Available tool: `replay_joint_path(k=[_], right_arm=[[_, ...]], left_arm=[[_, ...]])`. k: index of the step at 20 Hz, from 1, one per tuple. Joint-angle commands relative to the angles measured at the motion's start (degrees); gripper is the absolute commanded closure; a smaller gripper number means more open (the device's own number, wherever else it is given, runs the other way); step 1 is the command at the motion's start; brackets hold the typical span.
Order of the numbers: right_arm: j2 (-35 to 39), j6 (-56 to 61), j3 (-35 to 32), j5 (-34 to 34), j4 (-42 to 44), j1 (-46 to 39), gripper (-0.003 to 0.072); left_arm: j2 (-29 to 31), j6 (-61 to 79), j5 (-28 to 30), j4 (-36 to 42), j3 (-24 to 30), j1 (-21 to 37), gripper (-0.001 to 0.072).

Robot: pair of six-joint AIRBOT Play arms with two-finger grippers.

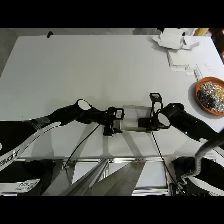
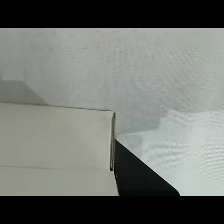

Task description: Fold the box and place the chain.

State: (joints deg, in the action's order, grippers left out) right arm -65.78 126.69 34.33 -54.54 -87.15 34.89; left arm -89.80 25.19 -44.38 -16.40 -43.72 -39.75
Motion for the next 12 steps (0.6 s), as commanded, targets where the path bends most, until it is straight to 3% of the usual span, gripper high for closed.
replay_joint_path(k=[1, 3, 4, 7, 9, 12], right_arm=[[-0.07, -0.50, 0.07, -0.17, -0.09, 0.04, 0.0669], [-0.07, -1.11, 0.07, -0.31, -0.09, 0.04, 0.0668], [-0.07, -2.12, 0.07, -0.44, -0.07, 0.04, 0.0633], [0.87, -10.78, 0.09, -3.41, -0.11, 0.02, 0.0327], [3.61, -17.90, 0.42, -6.64, -0.44, 0.02, 0.0269], [9.75, -26.38, 5.14, -17.68, -4.04, -0.02, 0.0267]], left_arm=[[0.04, 0.24, 0.02, -0.11, -0.04, 0.02, 0.0397], [0.04, 0.24, 0.02, -0.11, -0.04, 0.02, 0.0397], [0.04, 0.24, 0.02, -0.11, -0.04, 0.02, 0.0397], [0.04, 0.24, 0.02, -0.11, -0.04, 0.02, 0.0397], [0.04, 0.24, 0.02, -0.11, -0.04, 0.02, 0.0397], [0.04, 0.24, 0.00, -0.11, -0.04, 0.02, 0.0397]])
